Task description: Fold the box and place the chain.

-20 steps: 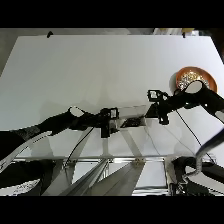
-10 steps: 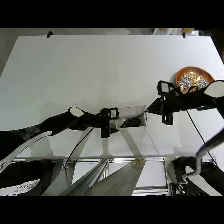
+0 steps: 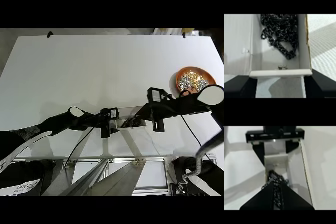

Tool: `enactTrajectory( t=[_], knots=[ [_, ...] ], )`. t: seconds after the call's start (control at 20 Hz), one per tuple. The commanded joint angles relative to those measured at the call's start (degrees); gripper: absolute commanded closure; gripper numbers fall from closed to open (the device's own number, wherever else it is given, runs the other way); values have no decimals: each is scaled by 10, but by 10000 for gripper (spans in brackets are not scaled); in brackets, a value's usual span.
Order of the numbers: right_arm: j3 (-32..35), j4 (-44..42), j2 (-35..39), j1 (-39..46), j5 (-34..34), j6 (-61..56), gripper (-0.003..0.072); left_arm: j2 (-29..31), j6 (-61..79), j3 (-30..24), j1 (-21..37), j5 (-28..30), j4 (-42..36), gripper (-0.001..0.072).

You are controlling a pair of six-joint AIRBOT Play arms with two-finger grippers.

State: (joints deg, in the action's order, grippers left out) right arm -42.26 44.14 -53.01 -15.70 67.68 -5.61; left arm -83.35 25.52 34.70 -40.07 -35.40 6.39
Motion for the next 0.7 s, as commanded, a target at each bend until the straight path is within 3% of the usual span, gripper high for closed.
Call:
enactTrajectory(
  t=[0.0,0.15,0.2,0.3,0.35,0.4,0.45,0.5,0.55,0.65],
  knots=[
    [0,103,-23,-17,-54,-103,671,0,0,0,0,0,0,340],
    [0,120,-63,-17,-57,-156,662,0,0,0,0,0,0,340],
    [0,115,-73,-17,-53,-157,584,0,0,0,0,0,0,340],
    [-1,102,-79,-17,-42,-156,354,0,0,0,0,0,0,340],
    [-10,90,-79,-17,-26,-156,352,0,0,0,0,0,0,340],
    [-26,78,-79,-19,-5,-157,359,0,0,0,0,0,0,340],
    [-50,69,-79,-19,21,-157,435,0,0,0,0,0,0,340],
    [-77,69,-80,-19,38,-167,580,0,0,0,0,0,0,340],
    [-107,69,-82,-18,44,-179,671,0,0,0,0,0,0,340],
    [-148,52,-92,-18,20,-202,671,0,0,0,0,0,0,340]
  ],
)
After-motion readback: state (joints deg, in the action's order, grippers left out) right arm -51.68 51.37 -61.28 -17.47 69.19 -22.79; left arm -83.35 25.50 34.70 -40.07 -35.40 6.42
